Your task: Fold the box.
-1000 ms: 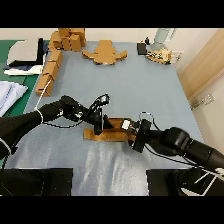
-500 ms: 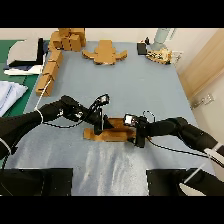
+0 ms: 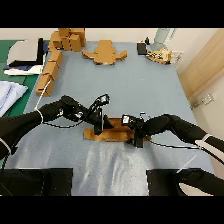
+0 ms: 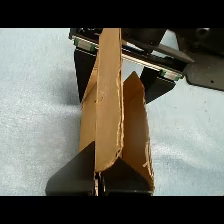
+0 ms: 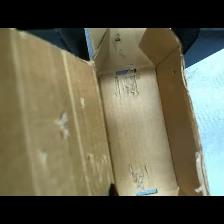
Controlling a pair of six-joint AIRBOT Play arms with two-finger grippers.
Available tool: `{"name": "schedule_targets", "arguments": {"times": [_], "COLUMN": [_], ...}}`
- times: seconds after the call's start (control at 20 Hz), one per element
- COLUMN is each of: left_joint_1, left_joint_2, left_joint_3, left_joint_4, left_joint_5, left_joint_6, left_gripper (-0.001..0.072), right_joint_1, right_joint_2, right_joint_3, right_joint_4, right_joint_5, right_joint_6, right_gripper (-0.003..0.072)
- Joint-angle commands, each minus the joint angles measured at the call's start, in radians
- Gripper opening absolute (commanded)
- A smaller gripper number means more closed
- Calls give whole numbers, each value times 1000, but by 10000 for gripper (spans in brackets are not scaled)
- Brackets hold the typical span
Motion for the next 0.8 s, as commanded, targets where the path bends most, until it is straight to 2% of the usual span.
{"name": "schedule_targets", "arguments": {"times": [0.0, 0.15, 0.5, 0.75], "left_joint_1": [0, 0, 0, 0], "left_joint_2": [-1, -1, -1, -1], "left_joint_3": [0, 0, 0, 0], "left_joint_4": [0, 0, 0, 0], "left_joint_5": [0, 0, 0, 0], "left_joint_6": [0, 0, 0, 0], "left_gripper": [15, 15, 15, 15], "right_joint_1": [-1, -1, 1, 1], "right_joint_2": [11, 11, -1, -24], "right_joint_3": [2, 2, 1, 1], "right_joint_4": [3, 8, 42, 42], "right_joint_5": [0, 31, 17, -4], "right_joint_6": [-8, -11, -132, -132], "right_gripper": [696, 696, 696, 695]}}
